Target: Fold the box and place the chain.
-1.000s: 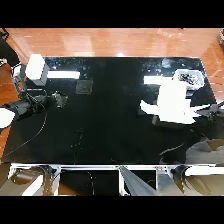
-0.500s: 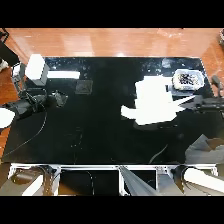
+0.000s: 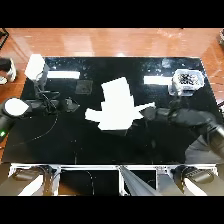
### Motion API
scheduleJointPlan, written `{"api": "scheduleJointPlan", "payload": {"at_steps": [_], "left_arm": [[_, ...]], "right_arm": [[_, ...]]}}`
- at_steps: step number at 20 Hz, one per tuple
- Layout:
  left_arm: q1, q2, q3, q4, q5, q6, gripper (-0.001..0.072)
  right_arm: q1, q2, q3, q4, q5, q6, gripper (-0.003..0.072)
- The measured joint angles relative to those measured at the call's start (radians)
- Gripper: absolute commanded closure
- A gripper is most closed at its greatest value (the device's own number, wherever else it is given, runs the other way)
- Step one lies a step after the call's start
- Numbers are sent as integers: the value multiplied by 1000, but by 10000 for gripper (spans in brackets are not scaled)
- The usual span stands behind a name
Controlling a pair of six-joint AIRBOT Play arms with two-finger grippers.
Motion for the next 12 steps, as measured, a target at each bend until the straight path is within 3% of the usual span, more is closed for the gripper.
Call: {"api": "scheduleJointPlan", "payload": {"at_steps": [5, 8, 12], "left_arm": [[134, -138, 0, -169, -161, 211, 69], [206, -239, 0, -295, -299, 434, 67], [190, -381, 17, -400, -383, 690, 67]], "right_arm": [[174, 30, -94, -121, 174, 29, 660], [204, 35, -116, -150, 187, 9, 660], [242, 37, -126, -152, 175, -1, 660]]}}
